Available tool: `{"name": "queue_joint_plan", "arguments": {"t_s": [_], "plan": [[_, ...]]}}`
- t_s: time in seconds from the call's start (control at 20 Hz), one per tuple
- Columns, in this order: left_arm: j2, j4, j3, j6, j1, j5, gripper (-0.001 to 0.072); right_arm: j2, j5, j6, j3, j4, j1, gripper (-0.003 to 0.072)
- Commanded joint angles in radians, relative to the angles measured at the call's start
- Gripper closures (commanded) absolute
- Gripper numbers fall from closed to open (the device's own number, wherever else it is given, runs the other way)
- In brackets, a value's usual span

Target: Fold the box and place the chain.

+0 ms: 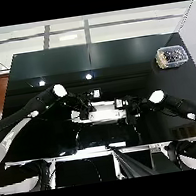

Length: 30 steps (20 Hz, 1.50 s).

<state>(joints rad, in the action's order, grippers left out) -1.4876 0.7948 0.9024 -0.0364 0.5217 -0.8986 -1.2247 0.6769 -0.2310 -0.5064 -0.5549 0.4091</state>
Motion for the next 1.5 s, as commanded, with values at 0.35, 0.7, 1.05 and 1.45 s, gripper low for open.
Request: {"name": "queue_joint_plan", "arguments": {"t_s": [0.35, 0.7, 1.05, 1.45], "plan": [[0.0, 0.0, 0.001, -0.001, 0.0, 0.001, 0.0685, 0.0, -0.022, 0.006, 0.0, 0.029, -0.009, -0.003], [0.0, 0.0, 0.001, -0.001, 0.0, 0.001, 0.0685, 0.0, -0.031, 0.002, 0.0, 0.028, 0.007, -0.003], [0.0, 0.0, 0.001, -0.001, 0.0, 0.0, 0.0685, -0.004, -0.034, 0.002, 0.0, 0.027, 0.022, -0.003], [0.001, 0.001, 0.002, 0.007, -0.001, -0.008, 0.0656, -0.004, -0.032, 0.002, 0.0, 0.023, 0.022, 0.0217]]}}
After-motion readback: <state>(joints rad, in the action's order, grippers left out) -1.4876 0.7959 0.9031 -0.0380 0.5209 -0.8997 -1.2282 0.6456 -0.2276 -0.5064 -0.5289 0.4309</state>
